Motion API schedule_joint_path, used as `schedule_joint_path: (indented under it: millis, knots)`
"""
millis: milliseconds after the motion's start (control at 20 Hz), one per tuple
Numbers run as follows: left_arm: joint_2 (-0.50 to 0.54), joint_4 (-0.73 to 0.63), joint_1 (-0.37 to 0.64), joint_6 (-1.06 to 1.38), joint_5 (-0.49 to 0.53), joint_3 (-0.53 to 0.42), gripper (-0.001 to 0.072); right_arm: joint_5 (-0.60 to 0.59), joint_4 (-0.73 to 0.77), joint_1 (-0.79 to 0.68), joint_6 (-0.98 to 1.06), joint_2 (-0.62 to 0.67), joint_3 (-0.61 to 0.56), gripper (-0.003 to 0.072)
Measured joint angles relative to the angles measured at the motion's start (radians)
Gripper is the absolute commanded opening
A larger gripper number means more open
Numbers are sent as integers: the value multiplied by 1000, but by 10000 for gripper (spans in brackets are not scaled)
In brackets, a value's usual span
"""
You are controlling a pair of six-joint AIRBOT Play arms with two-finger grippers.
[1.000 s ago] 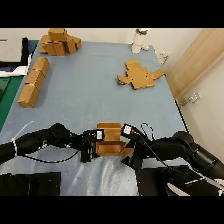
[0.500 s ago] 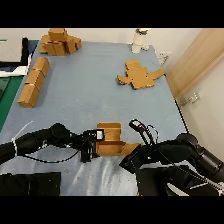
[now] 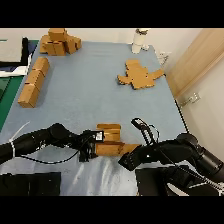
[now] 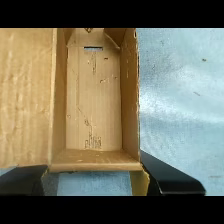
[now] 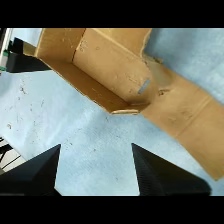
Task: Fold the box.
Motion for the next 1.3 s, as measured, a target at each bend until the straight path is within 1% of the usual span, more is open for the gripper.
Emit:
schedule_joint_path:
  millis: [250, 400, 550, 850, 1050, 1100, 1150, 1250, 1300]
  knots:
    - [31, -2, 41, -26, 22, 0, 402, 29, -5, 0, 4, 0, 0, 714]
    - [37, 2, 78, -47, -9, 0, 402, 35, -8, 0, 4, 0, 0, 714]
    - [39, 35, 97, -57, -48, -2, 402, 39, -11, 0, 3, 0, 0, 714]
    - [39, 71, 104, -68, -79, -28, 401, 45, -8, 0, 3, 0, 0, 714]
    - [40, 74, 104, -68, -83, -35, 402, 74, 1, 0, 5, 0, 0, 710]
    - [40, 75, 104, -67, -83, -37, 402, 90, 5, 0, 18, 0, 0, 620]
    - [40, 76, 104, -67, -84, -37, 402, 104, 5, 0, 40, 0, 0, 453]
    - [40, 78, 104, -67, -84, -40, 401, 137, 10, 0, 107, -3, 0, 257]
    - [40, 79, 104, -67, -84, -40, 402, 152, 12, 0, 144, -8, 0, 115]
